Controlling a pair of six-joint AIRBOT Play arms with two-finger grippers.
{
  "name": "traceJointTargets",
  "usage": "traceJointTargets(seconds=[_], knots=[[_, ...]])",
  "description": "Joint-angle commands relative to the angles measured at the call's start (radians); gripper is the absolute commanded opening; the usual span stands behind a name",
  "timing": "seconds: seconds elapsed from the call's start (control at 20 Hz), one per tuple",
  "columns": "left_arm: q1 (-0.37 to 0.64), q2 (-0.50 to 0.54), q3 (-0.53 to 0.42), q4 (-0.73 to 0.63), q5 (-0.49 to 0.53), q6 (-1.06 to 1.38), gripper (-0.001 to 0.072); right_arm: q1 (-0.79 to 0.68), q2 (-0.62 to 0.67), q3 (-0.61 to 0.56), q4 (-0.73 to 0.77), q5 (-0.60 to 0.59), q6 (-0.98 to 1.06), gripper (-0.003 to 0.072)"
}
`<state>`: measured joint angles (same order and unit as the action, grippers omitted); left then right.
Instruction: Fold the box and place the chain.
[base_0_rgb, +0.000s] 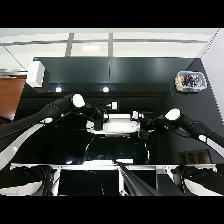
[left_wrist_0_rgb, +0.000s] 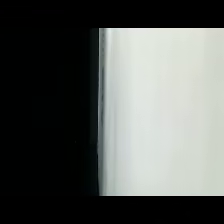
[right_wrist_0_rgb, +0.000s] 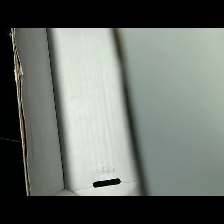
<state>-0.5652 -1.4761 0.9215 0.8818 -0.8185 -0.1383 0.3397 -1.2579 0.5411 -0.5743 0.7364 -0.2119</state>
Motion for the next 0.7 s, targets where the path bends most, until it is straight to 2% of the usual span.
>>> traceJointTargets(seconds=[0.0, 0.05, 0.1, 0.15, 0.4, 0.5, 0.55, 0.65], knots=[[0.0, 0.0, 0.001, 0.0, 0.003, 0.0, 0.0031, 0.001, -0.001, 0.0, -0.002, 0.0, 0.002, 0.0711], [0.0, 0.0, 0.001, 0.0, 0.003, 0.0, 0.0031, 0.001, -0.001, 0.0, -0.002, 0.0, 0.002, 0.0706], [0.0, 0.0, 0.001, 0.0, 0.003, 0.0, 0.0031, 0.001, -0.001, 0.0, -0.005, 0.001, 0.002, 0.0552], [0.0, 0.0, 0.001, 0.0, 0.003, 0.0, 0.0031, 0.001, -0.001, 0.0, -0.006, 0.004, 0.001, 0.0496], [0.0, 0.0, 0.001, 0.0, 0.003, 0.0, 0.0031, 0.001, -0.001, 0.0, -0.006, 0.003, 0.002, 0.0461], [0.0, 0.0, 0.001, 0.0, 0.003, 0.0, 0.0031, 0.001, -0.001, 0.0, -0.007, 0.003, 0.002, 0.0216], [0.0, 0.0, 0.001, 0.0, 0.003, 0.0, 0.0031, 0.001, -0.001, 0.0, -0.007, 0.003, 0.002, 0.0185], [0.0, 0.0, 0.001, 0.0, 0.003, 0.0, 0.0031, 0.001, -0.001, 0.0, -0.006, 0.003, 0.002, 0.0185]])
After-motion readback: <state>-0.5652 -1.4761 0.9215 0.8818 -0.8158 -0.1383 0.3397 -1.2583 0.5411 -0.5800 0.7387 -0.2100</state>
